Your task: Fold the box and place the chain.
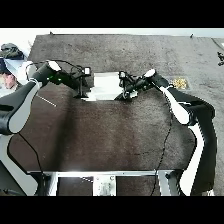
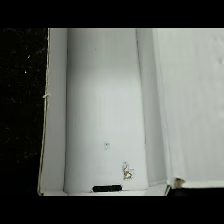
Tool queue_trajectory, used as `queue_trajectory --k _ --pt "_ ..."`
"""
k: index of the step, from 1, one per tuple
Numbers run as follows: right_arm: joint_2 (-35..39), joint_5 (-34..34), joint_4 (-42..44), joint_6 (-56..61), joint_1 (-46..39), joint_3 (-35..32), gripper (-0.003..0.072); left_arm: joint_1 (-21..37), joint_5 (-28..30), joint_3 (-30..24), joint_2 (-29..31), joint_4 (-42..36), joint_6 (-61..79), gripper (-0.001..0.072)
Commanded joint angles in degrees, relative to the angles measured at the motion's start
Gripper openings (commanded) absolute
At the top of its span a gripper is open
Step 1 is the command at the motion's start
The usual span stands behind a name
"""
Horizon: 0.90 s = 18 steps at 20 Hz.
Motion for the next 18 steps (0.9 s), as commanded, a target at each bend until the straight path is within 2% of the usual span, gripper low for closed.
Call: queue_trajectory --k 1,3,7,10,14,17,18 --pt "0.0 0.02 0.04 0.04 0.02 0.0 0.027 -2.54 5.77 -1.36 -0.09 1.77 -0.11 0.0682" --pt "0.0 0.0 0.02 0.04 0.02 0.0 0.027 -3.06 8.63 -1.33 -0.09 3.1 -1.4 0.0683" --pt "0.0 0.0 0.04 0.04 0.02 0.0 0.027 -2.95 8.76 -1.33 -0.09 3.87 -2.47 0.0682" --pt "0.0 0.02 0.04 0.04 0.02 0.0 0.027 -3.06 5.7 -1.33 -0.09 1.05 -1.6 0.0681" --pt "0.0 0.0 0.04 0.04 0.02 0.0 0.027 -3.06 3.61 -1.33 -0.09 0.94 -1.55 0.068" --pt "0.0 0.02 0.04 0.04 0.02 0.0 0.027 -3.08 3.74 -1.33 -0.09 0.52 -1.57 0.0659" --pt "0.0 0.02 0.04 0.04 0.02 0.0 0.027 -3.08 4.44 -1.33 -0.09 -0.02 -1.57 0.0589"
